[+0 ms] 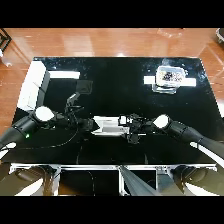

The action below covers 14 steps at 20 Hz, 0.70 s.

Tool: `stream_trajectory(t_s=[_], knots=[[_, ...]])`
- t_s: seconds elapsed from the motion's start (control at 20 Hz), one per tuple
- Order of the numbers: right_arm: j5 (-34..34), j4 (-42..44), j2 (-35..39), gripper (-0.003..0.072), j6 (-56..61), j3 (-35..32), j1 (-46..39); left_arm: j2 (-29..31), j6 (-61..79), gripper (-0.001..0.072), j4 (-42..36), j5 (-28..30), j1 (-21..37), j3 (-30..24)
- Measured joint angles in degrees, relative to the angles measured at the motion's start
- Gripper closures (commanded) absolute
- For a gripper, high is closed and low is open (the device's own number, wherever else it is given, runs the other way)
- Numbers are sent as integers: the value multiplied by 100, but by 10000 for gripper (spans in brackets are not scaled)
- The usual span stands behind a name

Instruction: Fold the box and place the chain.

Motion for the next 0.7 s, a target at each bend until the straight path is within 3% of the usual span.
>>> stream_trajectory(t_s=[0.3,0.7], knots=[[-7,0,0,209,9,0,0,195,-254,152,358,328,-267,0],[-26,0,0,208,22,0,0,232,-1209,152,1386,785,-964,0]])
